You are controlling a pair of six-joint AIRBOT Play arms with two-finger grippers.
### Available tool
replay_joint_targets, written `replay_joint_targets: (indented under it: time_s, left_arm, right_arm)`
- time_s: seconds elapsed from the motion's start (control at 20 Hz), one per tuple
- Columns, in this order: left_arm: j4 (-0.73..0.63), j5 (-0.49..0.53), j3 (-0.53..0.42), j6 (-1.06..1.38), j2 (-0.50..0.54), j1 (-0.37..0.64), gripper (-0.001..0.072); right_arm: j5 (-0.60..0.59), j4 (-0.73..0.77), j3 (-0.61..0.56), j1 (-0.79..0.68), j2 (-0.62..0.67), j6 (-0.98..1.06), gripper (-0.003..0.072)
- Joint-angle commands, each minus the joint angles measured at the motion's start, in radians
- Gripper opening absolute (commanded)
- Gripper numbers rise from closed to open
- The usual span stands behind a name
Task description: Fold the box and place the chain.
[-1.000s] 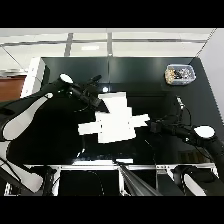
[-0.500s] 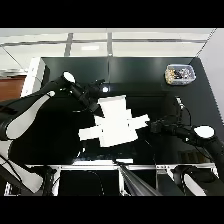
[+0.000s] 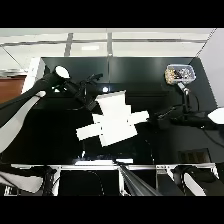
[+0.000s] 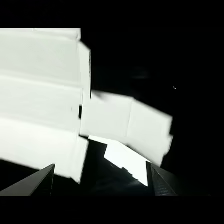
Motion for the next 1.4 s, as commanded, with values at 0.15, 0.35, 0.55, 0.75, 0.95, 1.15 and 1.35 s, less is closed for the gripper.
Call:
replay_joint_targets:
  time_s: [0.15, 0.35, 0.55, 0.75, 0.95, 1.15, 1.35]
  left_arm:
    - [-0.069, 0.354, -0.287, 0.372, 0.264, -0.095, 0.0023]
    - [0.026, 0.446, -0.296, 0.447, 0.239, -0.129, 0.0021]
    - [0.048, 0.539, -0.288, 0.563, 0.237, -0.166, 0.0023]
    - [0.196, 0.570, -0.282, 0.580, 0.220, -0.210, 0.0023]
    - [0.196, 0.639, -0.282, 0.603, 0.203, -0.235, 0.0022]
    - [0.201, 0.647, -0.282, 0.606, 0.185, -0.233, 0.0023]
    - [0.201, 0.652, -0.282, 0.606, 0.184, -0.235, 0.0023]
  right_arm:
    - [0.069, -0.156, 0.174, -0.008, 0.001, 0.053, 0.0704]
    - [0.031, -0.117, 0.151, -0.008, 0.001, -0.059, 0.0704]
    - [-0.002, -0.113, 0.050, -0.008, 0.000, -0.254, 0.0704]
    - [-0.111, -0.102, -0.068, 0.014, 0.000, -0.439, 0.0704]
    - [-0.259, -0.102, -0.140, 0.111, -0.001, -0.520, 0.0704]
    - [-0.267, -0.103, -0.156, 0.246, -0.009, -0.708, 0.0704]
    - [-0.306, -0.102, -0.156, 0.351, -0.095, -0.776, 0.0704]
